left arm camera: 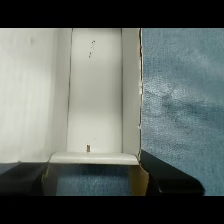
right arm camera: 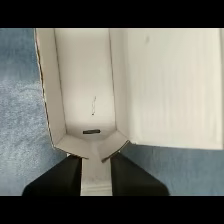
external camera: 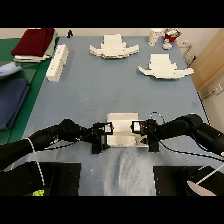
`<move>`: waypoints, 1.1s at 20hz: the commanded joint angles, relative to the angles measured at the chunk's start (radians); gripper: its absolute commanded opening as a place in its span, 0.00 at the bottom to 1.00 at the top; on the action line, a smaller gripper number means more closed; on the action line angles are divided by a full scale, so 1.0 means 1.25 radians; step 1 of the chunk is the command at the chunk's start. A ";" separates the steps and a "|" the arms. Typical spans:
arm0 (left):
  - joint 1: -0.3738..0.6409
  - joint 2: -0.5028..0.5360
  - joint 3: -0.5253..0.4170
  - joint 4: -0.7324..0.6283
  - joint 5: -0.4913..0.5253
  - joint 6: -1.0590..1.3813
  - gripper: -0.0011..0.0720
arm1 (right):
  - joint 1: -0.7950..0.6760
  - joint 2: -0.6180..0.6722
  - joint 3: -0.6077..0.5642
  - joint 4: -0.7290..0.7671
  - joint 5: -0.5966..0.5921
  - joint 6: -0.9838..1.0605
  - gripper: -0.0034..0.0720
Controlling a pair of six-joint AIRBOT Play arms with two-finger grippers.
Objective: Fold the box.
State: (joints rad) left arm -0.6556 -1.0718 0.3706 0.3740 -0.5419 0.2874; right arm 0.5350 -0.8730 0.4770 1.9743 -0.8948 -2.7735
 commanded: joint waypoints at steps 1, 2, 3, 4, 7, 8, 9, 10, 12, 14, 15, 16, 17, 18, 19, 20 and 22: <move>0.001 0.001 0.001 0.000 0.000 0.000 0.72 | 0.007 -0.005 -0.001 0.055 0.021 -0.044 0.23; 0.001 0.001 0.001 0.000 0.000 0.000 0.72 | 0.007 -0.007 -0.001 0.072 0.026 -0.044 0.23; 0.001 0.001 0.001 0.000 0.000 0.000 0.72 | 0.007 -0.011 -0.001 0.095 0.027 -0.050 0.22; 0.001 0.001 0.001 0.000 0.000 0.000 0.72 | 0.007 -0.016 -0.002 0.115 0.027 -0.053 0.23; 0.001 0.001 0.001 0.000 0.000 0.000 0.72 | 0.023 -0.027 -0.002 0.135 0.037 -0.060 0.24; 0.001 0.001 0.001 0.000 0.000 0.000 0.72 | 0.029 -0.031 -0.002 0.136 0.043 -0.060 0.38; 0.001 0.001 0.001 0.000 0.000 0.000 0.72 | 0.031 -0.036 -0.002 0.140 0.047 -0.060 0.66; 0.001 0.001 0.001 0.000 0.000 0.000 0.72 | 0.031 -0.042 -0.002 0.144 0.048 -0.061 0.88; 0.000 0.001 0.001 0.000 0.000 0.000 0.72 | 0.031 -0.045 -0.002 0.142 0.048 -0.065 0.93; 0.001 0.001 0.001 0.000 0.000 0.000 0.72 | 0.031 -0.043 -0.002 0.135 0.047 -0.065 0.93; 0.001 0.001 0.001 0.000 0.000 0.000 0.72 | 0.031 -0.043 -0.002 0.131 0.045 -0.065 0.93; 0.001 0.001 0.001 0.000 0.000 0.000 0.72 | 0.031 -0.042 -0.002 0.128 0.043 -0.065 0.90; 0.001 0.001 0.001 0.000 0.000 0.000 0.72 | 0.031 -0.037 -0.002 0.125 0.037 -0.064 0.90; 0.001 0.001 0.001 0.000 0.000 0.000 0.72 | 0.031 -0.027 -0.002 0.114 0.031 -0.047 0.85; 0.001 0.001 0.001 0.000 0.000 0.000 0.72 | 0.031 -0.014 0.000 0.092 0.025 0.002 0.58; 0.001 0.001 0.001 0.000 0.000 0.000 0.72 | 0.030 -0.001 0.003 0.061 0.018 0.092 0.38; 0.001 0.001 0.001 0.000 0.000 0.000 0.72 | 0.030 0.023 0.018 -0.035 -0.028 0.318 0.16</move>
State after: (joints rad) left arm -0.6556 -1.0718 0.3706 0.3744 -0.5423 0.2871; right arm 0.5735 -0.8776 0.4850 2.0586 -0.8753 -2.6682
